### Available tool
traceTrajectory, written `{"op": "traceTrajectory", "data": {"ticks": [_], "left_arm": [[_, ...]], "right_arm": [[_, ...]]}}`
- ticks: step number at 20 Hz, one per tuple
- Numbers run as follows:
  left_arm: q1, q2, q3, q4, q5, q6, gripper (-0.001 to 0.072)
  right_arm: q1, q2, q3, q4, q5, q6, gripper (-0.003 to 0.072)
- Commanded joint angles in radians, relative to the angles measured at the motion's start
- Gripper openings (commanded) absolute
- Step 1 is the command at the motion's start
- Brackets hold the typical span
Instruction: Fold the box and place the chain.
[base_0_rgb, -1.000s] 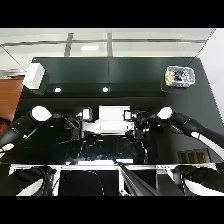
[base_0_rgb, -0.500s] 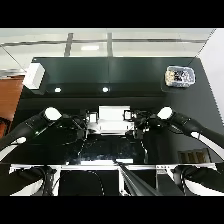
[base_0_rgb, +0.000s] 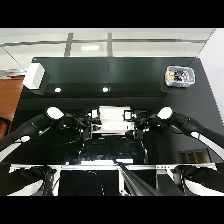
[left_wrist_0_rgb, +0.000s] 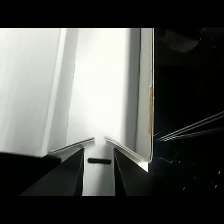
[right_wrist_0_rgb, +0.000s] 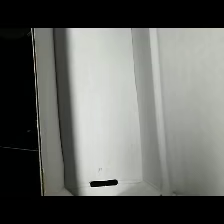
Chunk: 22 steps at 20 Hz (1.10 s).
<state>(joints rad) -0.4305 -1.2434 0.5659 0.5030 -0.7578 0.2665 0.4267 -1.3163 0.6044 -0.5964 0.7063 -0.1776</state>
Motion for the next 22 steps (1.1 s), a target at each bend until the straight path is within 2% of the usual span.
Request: {"op": "traceTrajectory", "data": {"ticks": [1, 4, 5, 6, 7, 8, 9, 10, 11, 12, 13, 14, 15, 16, 17, 18, 19, 22], "left_arm": [[-0.028, -0.026, 0.002, -0.051, 0.018, -0.001, 0.0219], [-0.029, -0.027, 0.006, -0.061, 0.034, -0.003, 0.0219], [-0.029, -0.027, 0.006, -0.061, 0.042, -0.004, 0.0182], [-0.029, -0.027, 0.006, -0.059, 0.043, -0.003, 0.0085], [-0.029, -0.027, 0.006, -0.059, 0.042, -0.004, 0.0092], [-0.029, -0.027, 0.006, -0.059, 0.042, -0.004, 0.0195], [-0.029, -0.027, 0.006, -0.059, 0.042, -0.004, 0.0384], [-0.029, -0.027, 0.006, -0.057, 0.042, -0.004, 0.0409], [-0.029, -0.027, 0.006, -0.045, 0.042, -0.004, 0.0293], [-0.029, -0.027, 0.006, -0.031, 0.039, -0.004, 0.0145], [-0.029, -0.027, 0.006, -0.032, 0.039, -0.005, 0.0244], [-0.029, -0.027, 0.006, -0.034, 0.040, -0.005, 0.0422], [-0.028, -0.027, 0.008, -0.032, 0.040, -0.006, 0.0410], [-0.027, -0.024, 0.011, -0.028, 0.037, -0.013, 0.0226], [-0.023, -0.013, 0.021, -0.003, 0.014, -0.037, 0.0149], [-0.014, 0.008, 0.034, 0.046, -0.009, -0.117, 0.0110], [0.000, 0.039, 0.052, 0.137, -0.029, -0.269, 0.0027], [0.074, 0.151, 0.103, 0.473, -0.057, -0.800, 0.0027]], "right_arm": [[-0.001, 0.000, 0.000, 0.001, 0.000, 0.001, 0.0299], [-0.001, 0.000, 0.000, 0.000, 0.000, 0.001, 0.0299], [-0.001, 0.000, 0.000, 0.001, 0.000, 0.001, 0.0299], [-0.001, 0.000, 0.000, 0.001, 0.000, 0.001, 0.0299], [-0.001, 0.000, 0.000, 0.001, 0.000, 0.001, 0.0299], [-0.001, 0.000, 0.000, 0.001, 0.000, 0.001, 0.0299], [-0.001, 0.000, 0.000, 0.001, 0.000, 0.001, 0.0299], [-0.001, 0.000, 0.000, 0.001, 0.000, 0.001, 0.0299], [-0.001, 0.000, 0.000, 0.001, 0.000, 0.001, 0.0299], [-0.001, 0.000, 0.000, 0.001, 0.000, 0.001, 0.0299], [-0.001, 0.000, 0.000, 0.001, 0.000, 0.001, 0.0299], [-0.001, 0.000, 0.000, 0.001, 0.000, 0.001, 0.0299], [-0.001, 0.000, 0.000, 0.001, 0.000, 0.001, 0.0299], [-0.001, 0.000, 0.000, 0.001, 0.000, 0.001, 0.0299], [-0.001, 0.000, 0.000, 0.001, 0.000, 0.001, 0.0299], [-0.001, 0.000, 0.000, 0.001, 0.000, 0.001, 0.0299], [-0.001, 0.000, 0.000, 0.001, 0.000, 0.001, 0.0299], [-0.001, 0.000, 0.000, 0.001, 0.000, 0.001, 0.0299]]}}
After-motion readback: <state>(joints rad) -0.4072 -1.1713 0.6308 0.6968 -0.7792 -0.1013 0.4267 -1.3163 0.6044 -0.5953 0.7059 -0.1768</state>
